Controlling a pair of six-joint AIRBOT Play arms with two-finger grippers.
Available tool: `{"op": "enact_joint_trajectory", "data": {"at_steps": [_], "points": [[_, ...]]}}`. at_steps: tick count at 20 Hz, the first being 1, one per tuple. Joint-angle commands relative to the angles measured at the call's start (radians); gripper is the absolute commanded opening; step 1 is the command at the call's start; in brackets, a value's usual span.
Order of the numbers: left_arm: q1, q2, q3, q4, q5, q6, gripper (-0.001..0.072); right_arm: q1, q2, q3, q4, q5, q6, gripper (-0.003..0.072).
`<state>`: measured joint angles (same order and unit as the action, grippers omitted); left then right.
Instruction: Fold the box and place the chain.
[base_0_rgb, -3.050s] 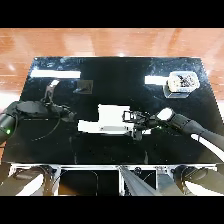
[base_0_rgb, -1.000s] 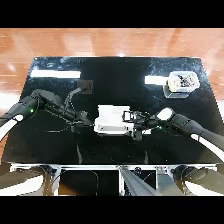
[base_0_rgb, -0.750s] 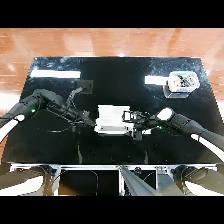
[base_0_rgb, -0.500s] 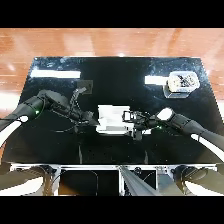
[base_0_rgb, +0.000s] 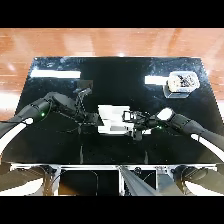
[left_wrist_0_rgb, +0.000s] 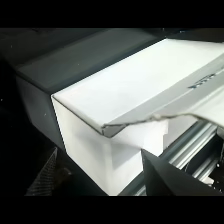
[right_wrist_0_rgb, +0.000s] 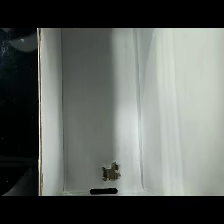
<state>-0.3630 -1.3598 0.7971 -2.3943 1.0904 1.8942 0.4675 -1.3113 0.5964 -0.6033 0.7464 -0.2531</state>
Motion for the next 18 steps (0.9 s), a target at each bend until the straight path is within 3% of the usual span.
{"op": "enact_joint_trajectory", "data": {"at_steps": [1, 6, 14, 18], "points": [[-0.023, 0.000, 0.001, 0.022, -0.038, -0.022, 0.0626, 0.000, 0.000, 0.000, 0.000, 0.000, 0.001, 0.0579], [-0.065, 0.001, 0.007, 0.076, -0.086, -0.090, 0.0626, 0.000, 0.000, 0.001, 0.000, -0.008, 0.007, 0.0580], [-0.241, 0.060, 0.082, 0.478, -0.169, -0.475, 0.0620, 0.000, 0.000, 0.000, 0.000, -0.008, 0.007, 0.0580], [-0.338, 0.056, 0.092, 0.597, -0.179, -0.687, 0.0619, 0.000, 0.000, 0.000, 0.000, -0.008, 0.007, 0.0580]]}}
